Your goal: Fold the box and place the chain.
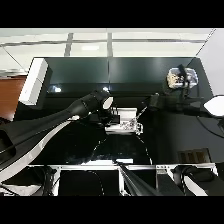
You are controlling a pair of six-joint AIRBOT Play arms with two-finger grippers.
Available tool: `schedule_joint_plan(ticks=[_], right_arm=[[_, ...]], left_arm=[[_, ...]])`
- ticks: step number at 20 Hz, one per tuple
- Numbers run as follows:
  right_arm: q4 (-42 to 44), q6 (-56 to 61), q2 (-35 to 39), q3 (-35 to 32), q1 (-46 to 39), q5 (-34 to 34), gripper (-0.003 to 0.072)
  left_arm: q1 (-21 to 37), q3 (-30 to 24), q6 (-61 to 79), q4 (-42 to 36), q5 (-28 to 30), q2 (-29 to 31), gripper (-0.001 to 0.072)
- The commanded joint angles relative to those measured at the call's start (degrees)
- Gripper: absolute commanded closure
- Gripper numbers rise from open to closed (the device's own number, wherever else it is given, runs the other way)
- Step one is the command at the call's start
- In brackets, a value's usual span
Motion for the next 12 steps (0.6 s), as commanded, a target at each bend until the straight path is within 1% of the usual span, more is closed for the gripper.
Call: schedule_joint_plan(ticks=[1, 2, 3, 4, 6, 7, 8, 9, 10, 12], right_arm=[[-17.0, -13.84, -0.04, -2.86, -6.32, -4.24, 0.0354], [-18.12, -20.28, -0.61, -4.79, -6.29, -5.77, 0.0124], [-17.33, -31.1, -1.79, -6.34, -6.1, -5.27, 0.0021], [-16.35, -40.24, -3.34, -7.32, -5.55, -4.9, 0.002], [-10.21, -53.07, -8.79, -7.89, -4.59, -7.26, 0.0021], [-6.36, -65.55, -11.96, -7.85, -4.15, -6.84, 0.002], [-1.2, -78.49, -14.82, -7.58, -4.22, -4.5, 0.0021], [3.56, -88.13, -17.03, -7.15, -4.26, -1.86, 0.0021], [7.39, -93.7, -18.73, -6.78, -4.17, -1.07, 0.0021], [10.47, -97.07, -20.48, -6.34, -3.98, -0.96, 0.0021]], left_arm=[[0.02, 0.02, 0.0, 0.02, 0.42, -0.02, 0.0677], [0.02, 0.02, 0.0, 0.02, 0.39, -0.02, 0.0677], [0.02, 0.02, 0.0, 0.02, 0.33, -0.02, 0.0677], [0.02, 0.02, 0.0, 0.0, 0.35, -0.02, 0.0677], [0.02, 0.02, 0.0, 0.0, 0.37, -0.02, 0.0677], [0.0, 0.02, 0.0, 0.0, 0.37, -0.02, 0.0677], [0.02, 0.02, 0.0, 0.0, 0.2, -0.02, 0.0677], [0.02, 0.02, 0.0, 0.0, 0.13, -0.02, 0.0677], [0.02, 0.02, 0.0, 0.02, 0.09, -0.02, 0.0677], [0.02, 0.02, 0.0, 0.0, 0.13, -0.02, 0.0677]])
